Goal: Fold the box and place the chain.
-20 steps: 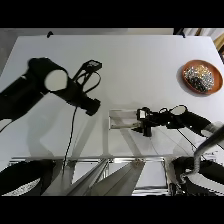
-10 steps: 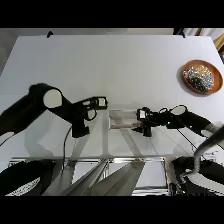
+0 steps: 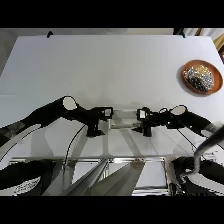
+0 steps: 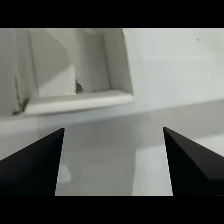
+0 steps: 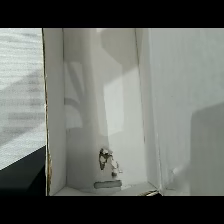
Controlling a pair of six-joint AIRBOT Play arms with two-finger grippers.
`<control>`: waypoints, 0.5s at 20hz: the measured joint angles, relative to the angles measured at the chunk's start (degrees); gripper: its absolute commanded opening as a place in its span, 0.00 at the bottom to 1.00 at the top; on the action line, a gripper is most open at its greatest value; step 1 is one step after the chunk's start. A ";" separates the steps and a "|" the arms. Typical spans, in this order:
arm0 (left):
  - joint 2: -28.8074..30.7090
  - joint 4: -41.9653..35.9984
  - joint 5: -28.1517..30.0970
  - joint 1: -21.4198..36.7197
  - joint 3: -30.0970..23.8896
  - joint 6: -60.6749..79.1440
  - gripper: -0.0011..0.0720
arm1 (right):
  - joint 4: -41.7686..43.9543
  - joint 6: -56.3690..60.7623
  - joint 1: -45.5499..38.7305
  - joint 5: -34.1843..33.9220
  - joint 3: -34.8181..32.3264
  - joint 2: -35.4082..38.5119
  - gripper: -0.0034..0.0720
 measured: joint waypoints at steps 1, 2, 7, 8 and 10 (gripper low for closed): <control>-0.61 -1.46 0.85 0.04 -0.09 1.79 0.98 | 0.00 0.00 0.00 0.00 0.00 0.00 0.57; -1.09 -2.80 1.60 0.07 -0.13 3.61 0.98 | 0.02 0.00 0.00 0.00 0.00 0.00 0.57; -2.82 -9.81 3.45 0.15 -0.26 11.58 0.98 | 0.17 0.26 -0.04 -0.04 0.00 0.02 0.57; -3.06 -10.73 3.63 0.15 -0.26 12.46 0.98 | 0.17 0.24 -0.04 -0.07 0.00 0.02 0.57; -3.43 -11.93 3.98 0.15 -0.26 13.51 0.98 | 0.15 0.22 -0.04 -0.07 0.00 0.02 0.57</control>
